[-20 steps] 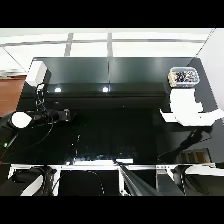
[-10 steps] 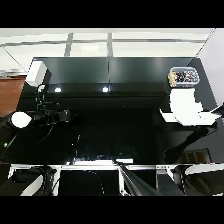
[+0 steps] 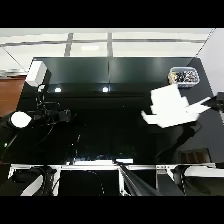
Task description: Fold the box and place the chain.
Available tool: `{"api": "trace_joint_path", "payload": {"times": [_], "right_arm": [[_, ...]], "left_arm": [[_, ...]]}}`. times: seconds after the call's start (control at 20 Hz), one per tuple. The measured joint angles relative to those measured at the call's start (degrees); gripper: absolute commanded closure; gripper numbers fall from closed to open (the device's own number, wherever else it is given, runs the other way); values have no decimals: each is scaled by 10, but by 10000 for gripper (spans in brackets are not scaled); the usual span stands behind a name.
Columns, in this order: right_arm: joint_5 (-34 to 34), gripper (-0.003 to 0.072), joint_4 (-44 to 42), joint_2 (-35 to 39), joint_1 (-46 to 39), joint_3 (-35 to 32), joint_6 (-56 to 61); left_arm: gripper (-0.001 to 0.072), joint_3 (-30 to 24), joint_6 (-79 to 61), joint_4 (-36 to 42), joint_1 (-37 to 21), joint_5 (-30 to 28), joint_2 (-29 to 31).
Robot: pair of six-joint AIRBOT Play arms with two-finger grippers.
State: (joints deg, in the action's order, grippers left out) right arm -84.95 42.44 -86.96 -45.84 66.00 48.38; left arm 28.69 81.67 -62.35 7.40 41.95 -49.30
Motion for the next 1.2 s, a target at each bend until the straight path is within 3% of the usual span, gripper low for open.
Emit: {"api": "trace_joint_path", "payload": {"times": [0.3, 0.5, 0.65, 0.8, 1.2], "right_arm": [[135, 671, -249, 193, 154, -305, -130], [267, 671, -365, 271, 293, -444, -195], [340, 671, -402, 291, 378, -484, -217], [392, 670, -421, 299, 427, -499, -227], [421, 670, -435, 303, 456, -508, -233]], "left_arm": [[2, -6, -11, 69, 10, -25, -21], [2, 16, -99, 181, 29, -22, -76], [2, 62, -166, 259, 33, 1, -151], [2, 118, -240, 322, 35, 63, -246], [3, 216, -404, 452, 33, 236, -455]]}}
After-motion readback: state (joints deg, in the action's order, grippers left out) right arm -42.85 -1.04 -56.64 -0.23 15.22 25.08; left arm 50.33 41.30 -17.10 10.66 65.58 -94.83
